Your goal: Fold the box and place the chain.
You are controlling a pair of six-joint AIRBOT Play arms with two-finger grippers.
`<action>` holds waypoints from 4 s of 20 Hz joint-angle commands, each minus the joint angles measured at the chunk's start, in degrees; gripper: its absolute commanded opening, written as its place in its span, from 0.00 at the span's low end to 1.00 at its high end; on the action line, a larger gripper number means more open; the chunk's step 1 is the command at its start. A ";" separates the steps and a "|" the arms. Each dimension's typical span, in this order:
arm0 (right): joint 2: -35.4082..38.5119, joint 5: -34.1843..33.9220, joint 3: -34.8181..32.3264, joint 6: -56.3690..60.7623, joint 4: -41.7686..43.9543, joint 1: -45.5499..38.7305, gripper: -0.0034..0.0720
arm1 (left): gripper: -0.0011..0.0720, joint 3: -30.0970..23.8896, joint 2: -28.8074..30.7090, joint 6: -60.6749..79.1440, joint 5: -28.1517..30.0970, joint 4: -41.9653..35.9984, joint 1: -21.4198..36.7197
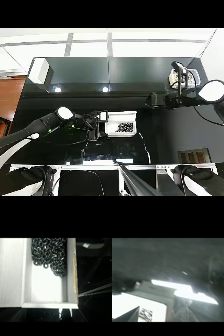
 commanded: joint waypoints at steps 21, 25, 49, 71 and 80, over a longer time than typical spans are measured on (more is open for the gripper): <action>-8.15 1.49 -5.11 -73.64 13.55 10.54 0.94 | 0.55 0.02 -0.02 0.13 -0.02 0.15 -0.07; -8.15 2.75 -5.14 -76.04 16.35 10.56 0.94 | 0.55 0.02 -0.02 0.13 -0.04 0.15 -0.07; -8.46 3.93 -5.81 -75.71 13.35 11.80 0.20 | 0.55 0.02 -0.02 0.13 -0.02 0.15 -0.07; -3.15 4.70 -7.28 -31.67 17.97 10.43 0.29 | 0.55 0.02 0.00 0.13 -0.04 0.11 -0.07; -12.24 -4.22 -11.47 -24.50 25.68 11.23 0.07 | 0.55 0.02 0.00 0.13 -0.11 0.07 -0.07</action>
